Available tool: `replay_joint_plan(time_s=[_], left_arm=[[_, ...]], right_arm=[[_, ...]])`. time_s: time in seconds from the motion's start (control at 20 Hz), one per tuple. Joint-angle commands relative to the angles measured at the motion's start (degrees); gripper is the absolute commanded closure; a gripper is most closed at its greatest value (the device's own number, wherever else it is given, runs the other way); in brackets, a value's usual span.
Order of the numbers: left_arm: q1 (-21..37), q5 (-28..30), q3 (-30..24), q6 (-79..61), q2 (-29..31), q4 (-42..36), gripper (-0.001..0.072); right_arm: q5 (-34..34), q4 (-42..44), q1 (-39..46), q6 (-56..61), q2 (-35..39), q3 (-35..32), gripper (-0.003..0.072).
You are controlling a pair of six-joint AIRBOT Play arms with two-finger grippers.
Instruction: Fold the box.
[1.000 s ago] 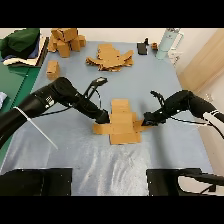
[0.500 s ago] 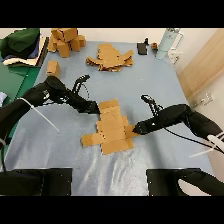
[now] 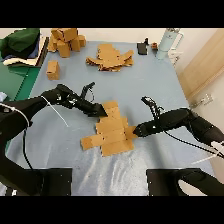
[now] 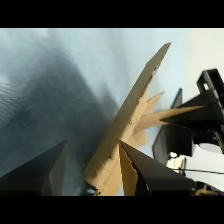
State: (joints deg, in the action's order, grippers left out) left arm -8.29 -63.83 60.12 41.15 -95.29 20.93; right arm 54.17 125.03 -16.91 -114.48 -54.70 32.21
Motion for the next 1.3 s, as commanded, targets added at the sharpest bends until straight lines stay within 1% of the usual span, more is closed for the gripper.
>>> replay_joint_plan(time_s=[0.0,0.15,0.25,0.3,0.35,0.6,0.65,0.7,0.75,0.9,0.95,1.0,1.05,1.15,1.25], left_arm=[[-1.3,-6.8,0.9,-2.8,-1.9,-2.9,0.0201],[-0.9,-10.3,1.0,-2.8,-1.9,-2.8,0.0222],[-0.7,-10.3,1.0,-2.8,-1.9,-2.9,0.0225],[-0.5,-10.2,1.0,-3.1,-1.9,-2.9,0.0314],[-0.3,-10.0,1.0,-3.5,-1.9,-2.9,0.0344],[-0.2,-7.7,1.0,-3.8,-1.9,-3.1,0.0346],[-0.3,-7.8,1.0,-4.4,-1.9,-3.0,0.0451],[-0.5,-7.8,1.0,-5.5,-1.9,-3.0,0.0654],[-0.6,-7.7,1.0,-6.6,-1.9,-3.1,0.0695],[-1.4,-7.8,1.3,-9.2,-1.9,-3.2,0.0696],[-1.7,-7.6,1.4,-9.3,-1.9,-3.6,0.0696],[-1.8,-7.0,1.4,-9.3,-1.9,-3.8,0.0696],[-2.1,-6.1,1.4,-10.0,-1.9,-3.8,0.0696],[-2.5,-5.4,1.8,-12.9,-1.7,-4.0,0.0698],[-3.3,-5.3,1.8,-17.5,-0.1,-6.2,0.0701]], right_arm=[[-0.8,-1.6,0.0,0.0,0.1,-0.1,0.0686],[-0.8,-2.2,0.0,0.0,0.1,-0.1,0.0686],[-0.8,-2.3,0.0,0.0,0.1,-0.1,0.0686],[-0.8,-2.3,0.0,0.0,0.1,-0.1,0.0686],[-0.8,-2.4,0.0,0.0,0.0,-0.1,0.0686],[-0.8,-2.3,0.0,0.0,0.0,-0.1,0.0686],[-0.8,-2.3,0.0,0.0,0.0,-0.1,0.0686],[-0.8,-2.3,0.0,0.0,0.0,-0.1,0.0686],[-0.7,-2.3,0.0,0.0,0.0,-0.1,0.0686],[-0.8,-2.2,0.0,0.0,0.0,-0.1,0.0683],[-0.8,-2.3,0.0,0.0,0.0,-0.1,0.06],[-0.8,-2.7,0.1,0.0,0.0,0.0,0.0412],[-1.0,-3.6,0.1,0.0,0.0,0.1,0.0314],[-1.7,-8.2,0.1,2.7,0.0,1.2,0.0316],[-1.6,-18.2,0.1,11.3,0.3,3.4,0.032]])
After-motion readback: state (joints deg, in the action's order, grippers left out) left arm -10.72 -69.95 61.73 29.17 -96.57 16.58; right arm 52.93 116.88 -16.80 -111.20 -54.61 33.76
